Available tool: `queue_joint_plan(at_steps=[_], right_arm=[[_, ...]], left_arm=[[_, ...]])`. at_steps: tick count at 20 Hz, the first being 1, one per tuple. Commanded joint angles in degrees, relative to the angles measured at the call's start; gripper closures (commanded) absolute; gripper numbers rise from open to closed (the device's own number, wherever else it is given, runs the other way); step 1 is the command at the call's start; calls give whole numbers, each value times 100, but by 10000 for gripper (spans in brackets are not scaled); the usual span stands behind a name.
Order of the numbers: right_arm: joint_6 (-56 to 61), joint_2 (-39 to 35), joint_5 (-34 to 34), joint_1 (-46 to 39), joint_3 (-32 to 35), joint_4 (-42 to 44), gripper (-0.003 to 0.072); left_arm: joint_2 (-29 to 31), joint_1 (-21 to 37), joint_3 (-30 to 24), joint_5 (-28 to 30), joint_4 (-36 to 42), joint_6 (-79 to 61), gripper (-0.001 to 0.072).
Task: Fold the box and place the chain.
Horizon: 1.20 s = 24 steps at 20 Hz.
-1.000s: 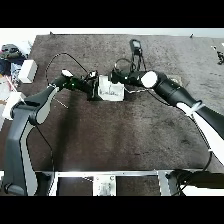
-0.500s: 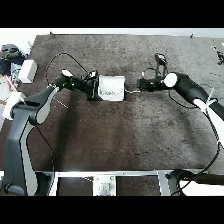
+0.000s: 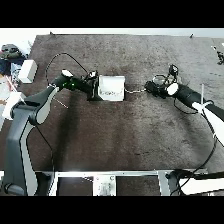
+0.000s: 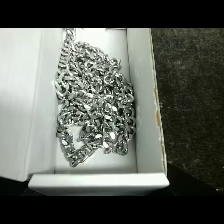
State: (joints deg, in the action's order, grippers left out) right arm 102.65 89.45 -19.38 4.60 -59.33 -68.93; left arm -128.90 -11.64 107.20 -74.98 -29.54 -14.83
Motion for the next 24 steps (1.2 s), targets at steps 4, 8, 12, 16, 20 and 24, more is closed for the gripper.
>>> queue_joint_plan(at_steps=[4, 8, 12, 16, 20, 24], right_arm=[[96, 603, 841, -4, 22, 538, 444], [85, 616, 1237, 74, -68, 529, 677], [-315, -98, 378, 459, -120, 509, 678], [-756, -1307, 184, 992, -131, 511, 678], [-962, -1829, 175, 1543, -529, 466, 677], [-1016, -1646, 173, 1985, -1058, 468, 678]], left_arm=[[-4, 2, 0, 0, 0, 0, 223], [-4, 2, 0, -2, 0, 0, 223], [-4, 4, 0, -2, 0, 0, 223], [-4, 2, 0, -2, 0, 0, 223], [-4, 4, 0, -2, 0, 0, 223], [-4, 4, 0, -2, 0, 0, 223]])
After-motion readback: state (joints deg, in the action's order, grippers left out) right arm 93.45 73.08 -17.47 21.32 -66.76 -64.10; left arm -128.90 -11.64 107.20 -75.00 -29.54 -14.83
